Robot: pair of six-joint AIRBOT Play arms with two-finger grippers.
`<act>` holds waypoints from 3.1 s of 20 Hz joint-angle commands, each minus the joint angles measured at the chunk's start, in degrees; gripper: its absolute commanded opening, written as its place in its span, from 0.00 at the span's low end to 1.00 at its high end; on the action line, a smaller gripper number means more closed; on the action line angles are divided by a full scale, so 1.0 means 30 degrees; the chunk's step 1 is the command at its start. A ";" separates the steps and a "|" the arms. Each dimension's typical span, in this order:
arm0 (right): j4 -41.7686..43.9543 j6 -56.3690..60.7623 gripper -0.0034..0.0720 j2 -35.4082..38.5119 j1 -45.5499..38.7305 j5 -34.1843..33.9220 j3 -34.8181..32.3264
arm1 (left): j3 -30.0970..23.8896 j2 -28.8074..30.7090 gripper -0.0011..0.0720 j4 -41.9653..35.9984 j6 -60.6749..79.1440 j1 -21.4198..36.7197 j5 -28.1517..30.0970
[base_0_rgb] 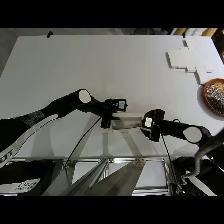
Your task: Fold the box and place the chain.
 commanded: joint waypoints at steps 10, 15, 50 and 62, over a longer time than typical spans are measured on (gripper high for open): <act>0.7570 -1.1111 1.00 -0.4852 -0.4466 0.5282 0.1275 | 0.0015 0.0000 0.03 0.0007 0.0007 -0.0015 0.0022; 0.8102 -1.1912 1.00 -0.6936 -0.4495 0.6069 0.1268 | 0.0015 0.0000 0.03 0.0007 0.0007 -0.0015 0.0022; 0.8867 -1.4710 0.82 -0.9063 -0.4845 0.6062 0.1268 | 0.0015 0.0000 0.03 0.0007 0.0007 -0.0015 0.0022; 0.8867 -1.4702 0.76 -0.9063 -0.4830 0.6033 0.1268 | 0.0015 0.0000 0.03 0.0007 0.0007 -0.0015 0.0022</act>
